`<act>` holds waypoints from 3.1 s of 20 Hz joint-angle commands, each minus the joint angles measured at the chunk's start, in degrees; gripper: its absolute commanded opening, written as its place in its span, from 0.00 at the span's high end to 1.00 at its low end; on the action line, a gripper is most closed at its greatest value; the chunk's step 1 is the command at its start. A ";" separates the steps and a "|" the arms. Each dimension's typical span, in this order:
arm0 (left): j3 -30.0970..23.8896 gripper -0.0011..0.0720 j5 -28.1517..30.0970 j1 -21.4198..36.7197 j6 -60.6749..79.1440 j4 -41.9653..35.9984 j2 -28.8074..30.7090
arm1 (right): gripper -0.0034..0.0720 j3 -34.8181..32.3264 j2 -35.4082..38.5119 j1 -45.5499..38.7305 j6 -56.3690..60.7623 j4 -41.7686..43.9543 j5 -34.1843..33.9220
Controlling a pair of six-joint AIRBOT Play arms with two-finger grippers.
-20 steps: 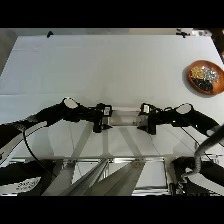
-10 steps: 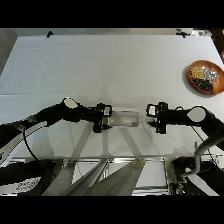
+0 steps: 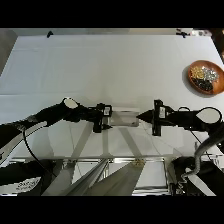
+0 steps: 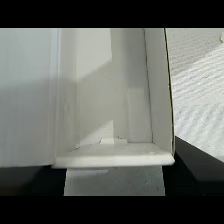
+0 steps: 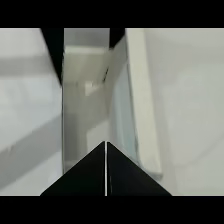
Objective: Fold the box and place the chain.
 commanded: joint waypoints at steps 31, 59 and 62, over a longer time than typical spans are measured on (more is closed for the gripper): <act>0.00 0.47 0.02 0.04 0.00 0.00 0.00 | 0.94 0.87 5.57 0.00 7.48 -19.04 0.39; 0.00 0.47 0.02 0.04 0.00 0.00 0.02 | 0.82 0.83 -14.27 4.52 5.09 -21.66 -5.66; 0.00 0.47 0.02 0.04 0.00 0.00 0.02 | 0.82 0.83 -14.29 4.55 5.05 -17.79 -5.75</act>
